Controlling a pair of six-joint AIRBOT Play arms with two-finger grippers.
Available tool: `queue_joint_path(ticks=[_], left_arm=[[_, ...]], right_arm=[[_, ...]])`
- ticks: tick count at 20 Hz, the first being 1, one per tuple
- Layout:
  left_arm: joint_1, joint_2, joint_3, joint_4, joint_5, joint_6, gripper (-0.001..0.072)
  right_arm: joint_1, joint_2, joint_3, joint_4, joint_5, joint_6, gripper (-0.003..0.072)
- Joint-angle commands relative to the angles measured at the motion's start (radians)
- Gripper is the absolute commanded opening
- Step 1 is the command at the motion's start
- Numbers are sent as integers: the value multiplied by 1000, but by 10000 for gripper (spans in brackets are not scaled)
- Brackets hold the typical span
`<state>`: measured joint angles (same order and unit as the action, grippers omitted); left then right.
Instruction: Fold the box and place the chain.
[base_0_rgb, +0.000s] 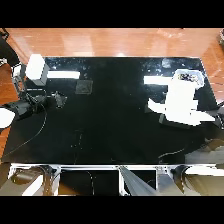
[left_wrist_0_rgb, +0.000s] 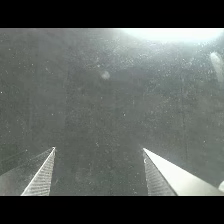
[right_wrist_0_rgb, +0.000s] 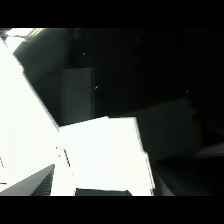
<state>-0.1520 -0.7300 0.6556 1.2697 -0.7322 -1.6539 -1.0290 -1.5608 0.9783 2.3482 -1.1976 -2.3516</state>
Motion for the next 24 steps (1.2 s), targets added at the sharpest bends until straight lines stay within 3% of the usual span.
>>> queue_joint_path(ticks=[1,10,11,13,16,24], left_arm=[[0,0,1,-6,0,0,640],[0,0,1,-26,0,0,640],[0,0,1,-26,0,0,640],[0,0,1,-26,0,0,640],[0,0,1,-26,1,0,640],[0,0,1,-23,22,0,640]], right_arm=[[-7,-28,14,8,41,-34,693],[14,-122,75,63,-143,-109,681],[16,-122,75,59,-159,-109,563],[27,-122,75,56,-187,-101,472],[67,-121,75,40,-233,-143,33],[250,-13,72,50,-282,-79,27]])
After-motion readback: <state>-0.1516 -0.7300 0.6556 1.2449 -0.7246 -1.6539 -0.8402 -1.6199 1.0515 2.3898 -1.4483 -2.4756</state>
